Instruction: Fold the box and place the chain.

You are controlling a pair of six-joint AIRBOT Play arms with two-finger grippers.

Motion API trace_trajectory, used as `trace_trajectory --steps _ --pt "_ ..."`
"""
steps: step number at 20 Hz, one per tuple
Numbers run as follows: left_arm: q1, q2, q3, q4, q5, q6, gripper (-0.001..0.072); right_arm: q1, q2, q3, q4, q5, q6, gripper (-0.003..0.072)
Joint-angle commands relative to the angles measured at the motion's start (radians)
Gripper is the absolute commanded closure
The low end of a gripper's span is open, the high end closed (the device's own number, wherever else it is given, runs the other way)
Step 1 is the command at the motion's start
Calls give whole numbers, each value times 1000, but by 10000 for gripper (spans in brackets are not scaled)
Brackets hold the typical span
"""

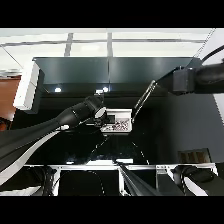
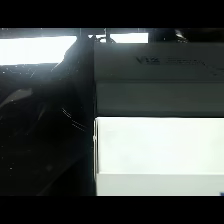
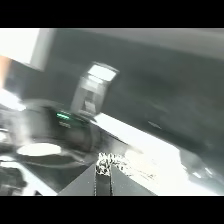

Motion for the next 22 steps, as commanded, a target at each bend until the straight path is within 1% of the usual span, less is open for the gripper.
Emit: trace_trajectory --steps 1,3,6,10,13,16,18,20,22 --pt "0 0 0 0 0 0 681 1 7 62 152 -58 -20 672" --pt "0 0 0 0 0 0 681 1 7 71 179 -92 -46 672" --pt "0 0 0 0 -1 0 681 9 -8 49 175 -98 -45 672" --pt "0 0 0 0 -2 0 681 90 -22 -79 172 -147 -45 672" --pt "0 0 0 0 -2 0 681 98 -22 -145 119 -143 -45 672" --pt "0 0 0 0 -2 0 681 98 -22 -267 107 -152 -41 672" --pt "0 0 0 0 -2 0 681 100 -23 -369 110 -219 -27 672" --pt "1 0 0 1 -2 0 681 130 -29 -465 108 -338 -18 672" --pt "1 0 0 0 -1 0 681 157 -64 -523 109 -398 -5 672"
